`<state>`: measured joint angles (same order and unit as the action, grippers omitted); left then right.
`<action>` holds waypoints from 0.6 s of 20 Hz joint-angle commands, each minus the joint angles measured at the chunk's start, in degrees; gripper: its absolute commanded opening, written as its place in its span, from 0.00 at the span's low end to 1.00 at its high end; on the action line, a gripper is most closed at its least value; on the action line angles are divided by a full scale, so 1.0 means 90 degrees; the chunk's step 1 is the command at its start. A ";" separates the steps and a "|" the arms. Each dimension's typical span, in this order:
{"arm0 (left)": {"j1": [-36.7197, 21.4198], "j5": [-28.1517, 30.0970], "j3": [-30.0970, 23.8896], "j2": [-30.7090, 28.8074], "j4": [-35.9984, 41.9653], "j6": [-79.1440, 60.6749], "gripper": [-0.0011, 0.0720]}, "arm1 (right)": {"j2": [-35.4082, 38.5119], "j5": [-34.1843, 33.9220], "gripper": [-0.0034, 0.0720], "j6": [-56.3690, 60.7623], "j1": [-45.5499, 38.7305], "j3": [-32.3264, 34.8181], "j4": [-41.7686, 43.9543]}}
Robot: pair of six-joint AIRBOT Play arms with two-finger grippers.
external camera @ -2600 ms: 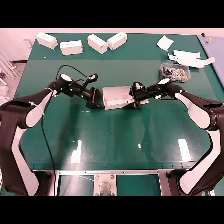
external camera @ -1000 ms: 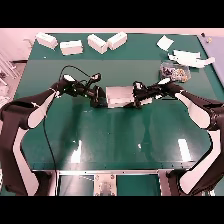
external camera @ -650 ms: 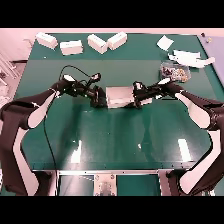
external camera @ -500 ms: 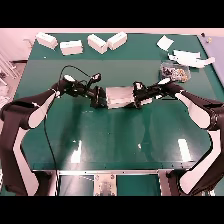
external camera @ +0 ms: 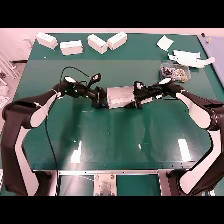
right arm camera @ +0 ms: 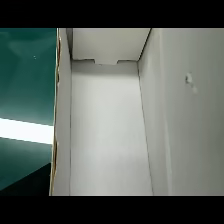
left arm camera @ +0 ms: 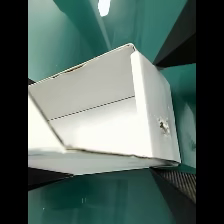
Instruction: Fold the box and place the chain.
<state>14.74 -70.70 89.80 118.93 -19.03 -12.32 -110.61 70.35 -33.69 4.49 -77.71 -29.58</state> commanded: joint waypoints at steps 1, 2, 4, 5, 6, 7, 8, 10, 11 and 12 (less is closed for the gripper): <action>0.0075 0.0316 0.0002 0.0024 0.0163 -0.0022 1.00 | -0.0005 0.0024 0.81 0.0005 0.0007 0.0002 0.0002; 0.0090 0.0355 0.0002 0.0024 0.0170 -0.0022 1.00 | -0.0005 0.0024 0.81 0.0005 0.0007 0.0002 0.0002; 0.0056 0.0636 0.0002 0.0022 0.0112 -0.0027 1.00 | -0.0005 0.0024 0.81 0.0005 0.0007 0.0002 0.0002; 0.0010 0.0644 0.0002 0.0022 0.0102 -0.0124 1.00 | -0.0005 0.0024 0.81 0.0005 0.0007 0.0002 0.0002; -0.0063 0.0481 0.0007 0.0012 0.0102 -0.0209 1.00 | -0.0005 0.0024 0.81 0.0005 0.0007 0.0002 0.0002; -0.0131 0.0330 0.0010 0.0007 0.0107 -0.0211 1.00 | -0.0005 0.0024 0.81 0.0005 0.0007 0.0002 0.0002; -0.0194 0.0068 0.0010 0.0007 0.0109 -0.0236 1.00 | -0.0005 0.0024 0.81 0.0005 0.0007 0.0002 0.0002; -0.0296 -0.0274 0.0010 0.0007 0.0104 -0.0308 1.00 | -0.0005 0.0022 0.81 0.0005 0.0007 0.0002 0.0002; -0.0296 -0.0328 0.0007 0.0007 0.0092 -0.0306 1.00 | -0.0005 0.0024 0.81 0.0005 0.0007 0.0002 0.0002; -0.0296 -0.0352 0.0007 0.0007 0.0066 -0.0323 1.00 | -0.0005 0.0024 0.81 0.0005 0.0007 0.0002 0.0002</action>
